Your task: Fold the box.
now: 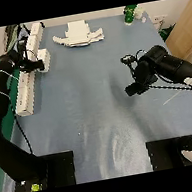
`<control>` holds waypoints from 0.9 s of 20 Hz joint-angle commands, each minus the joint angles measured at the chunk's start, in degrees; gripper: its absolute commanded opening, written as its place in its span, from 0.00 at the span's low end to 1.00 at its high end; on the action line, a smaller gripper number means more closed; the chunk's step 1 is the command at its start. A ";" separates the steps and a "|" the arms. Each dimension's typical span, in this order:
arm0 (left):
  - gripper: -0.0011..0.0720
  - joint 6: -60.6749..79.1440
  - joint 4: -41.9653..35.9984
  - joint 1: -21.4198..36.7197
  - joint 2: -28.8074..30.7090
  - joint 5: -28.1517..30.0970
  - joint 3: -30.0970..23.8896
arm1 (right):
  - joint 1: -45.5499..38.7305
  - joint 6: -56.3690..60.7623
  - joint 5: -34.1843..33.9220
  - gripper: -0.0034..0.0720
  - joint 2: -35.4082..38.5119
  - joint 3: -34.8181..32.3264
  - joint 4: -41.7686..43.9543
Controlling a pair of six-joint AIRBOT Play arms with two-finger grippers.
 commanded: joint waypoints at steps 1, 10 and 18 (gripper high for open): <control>0.96 0.07 0.48 0.20 4.72 -9.94 1.64 | -0.02 0.00 0.00 0.05 -0.02 0.02 0.00; 0.03 -0.28 0.04 -0.96 16.00 -32.11 3.21 | -0.02 0.00 0.00 0.05 -0.02 0.02 0.00; 0.03 -5.42 -0.39 -17.75 37.00 -19.02 -25.59 | -0.02 0.00 0.00 0.05 -0.02 0.02 0.00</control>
